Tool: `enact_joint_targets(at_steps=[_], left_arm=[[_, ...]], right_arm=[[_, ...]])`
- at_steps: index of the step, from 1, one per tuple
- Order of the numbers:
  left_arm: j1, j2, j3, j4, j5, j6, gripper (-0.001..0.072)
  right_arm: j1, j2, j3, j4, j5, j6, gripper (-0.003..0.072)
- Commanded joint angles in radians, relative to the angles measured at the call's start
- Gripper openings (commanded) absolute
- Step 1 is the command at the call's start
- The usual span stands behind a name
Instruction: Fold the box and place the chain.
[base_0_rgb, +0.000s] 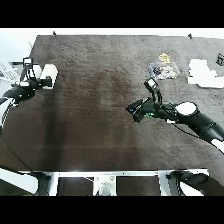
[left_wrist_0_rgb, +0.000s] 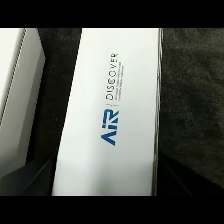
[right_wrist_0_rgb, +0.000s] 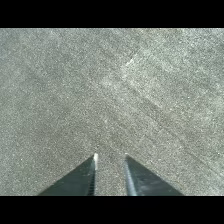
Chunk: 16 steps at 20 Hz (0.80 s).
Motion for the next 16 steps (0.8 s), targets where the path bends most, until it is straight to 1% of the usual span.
enact_joint_targets(at_steps=[1,3,4,5,7,8,9,10,11,12,13,14,15,16], left_arm=[[0.001,0.033,0.000,0.074,-0.040,0.000,0.0720],[0.001,0.066,0.000,0.103,-0.060,0.000,0.0720],[0.001,0.085,0.000,0.122,-0.070,0.000,0.0720],[0.001,0.106,0.000,0.136,-0.089,0.000,0.0720],[0.001,0.156,0.000,0.154,-0.153,0.000,0.0720],[0.000,0.184,0.000,0.154,-0.184,-0.002,0.0720],[0.000,0.213,0.000,0.153,-0.232,-0.011,0.0676],[0.000,0.240,0.000,0.150,-0.298,-0.012,0.0447],[0.000,0.269,0.000,0.148,-0.388,-0.008,0.0072],[0.000,0.294,0.000,0.145,-0.475,-0.002,0.0020],[0.000,0.314,-0.002,0.131,-0.542,-0.006,0.0018],[-0.003,0.343,-0.020,0.082,-0.568,-0.003,0.0017],[-0.012,0.378,-0.053,0.029,-0.554,0.022,0.0016],[-0.034,0.430,-0.102,-0.029,-0.506,0.074,0.0016]], right_arm=[[0.001,0.000,0.000,0.000,0.000,0.000,0.0336],[0.001,0.000,0.000,0.000,0.000,0.000,0.0475],[0.001,0.000,0.000,0.000,0.000,0.000,0.0523],[0.001,0.000,0.000,0.000,0.000,0.000,0.0534],[0.001,0.000,0.000,0.000,0.000,0.000,0.0526],[0.001,0.001,0.000,0.000,0.000,0.000,0.0465],[0.001,0.001,0.000,0.001,-0.001,0.000,0.0265],[0.001,0.002,0.000,0.001,-0.008,0.000,0.0112],[0.001,0.006,0.000,0.000,-0.026,0.000,0.0004],[0.001,0.015,0.000,0.001,-0.050,0.001,0.0005],[0.002,0.031,0.000,0.001,-0.088,0.009,0.0004],[0.002,0.055,0.000,0.000,-0.127,0.029,0.0004],[0.002,0.085,-0.001,0.000,-0.169,0.039,0.0004],[0.002,0.119,-0.001,0.000,-0.204,0.043,0.0003]])
